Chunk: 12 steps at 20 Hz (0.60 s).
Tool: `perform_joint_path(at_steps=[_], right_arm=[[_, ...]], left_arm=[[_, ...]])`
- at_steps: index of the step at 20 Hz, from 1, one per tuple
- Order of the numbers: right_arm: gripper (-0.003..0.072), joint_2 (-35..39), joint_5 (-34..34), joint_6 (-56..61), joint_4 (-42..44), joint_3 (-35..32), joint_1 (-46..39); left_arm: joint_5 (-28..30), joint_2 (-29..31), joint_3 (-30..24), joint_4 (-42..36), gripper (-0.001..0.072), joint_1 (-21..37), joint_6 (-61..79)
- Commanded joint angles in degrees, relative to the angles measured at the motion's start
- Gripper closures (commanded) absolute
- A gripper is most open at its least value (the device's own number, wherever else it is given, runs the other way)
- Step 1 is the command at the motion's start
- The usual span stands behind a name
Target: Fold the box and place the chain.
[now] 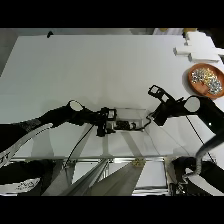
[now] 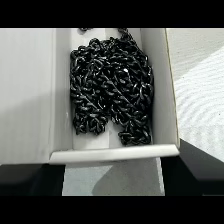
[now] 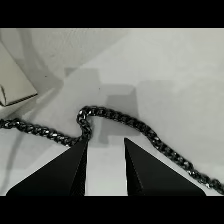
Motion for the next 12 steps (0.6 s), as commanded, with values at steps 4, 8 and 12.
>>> perform_joint_path(at_steps=[4, 8, 12], right_arm=[[0.0435, -3.78, -2.27, 0.2, -1.51, -0.33, 4.24], [0.0467, -3.96, -2.67, 0.22, -1.46, -1.77, 4.35], [0.0469, -4.0, -5.42, 0.26, -1.46, -3.28, 4.35]], left_arm=[[0.02, 0.02, 0.0, 0.0, 0.0437, 0.04, 0.02], [0.02, 0.02, 0.0, 0.0, 0.0437, 0.02, 0.02], [0.02, 0.02, 0.0, 0.0, 0.0437, 0.04, 0.0]])
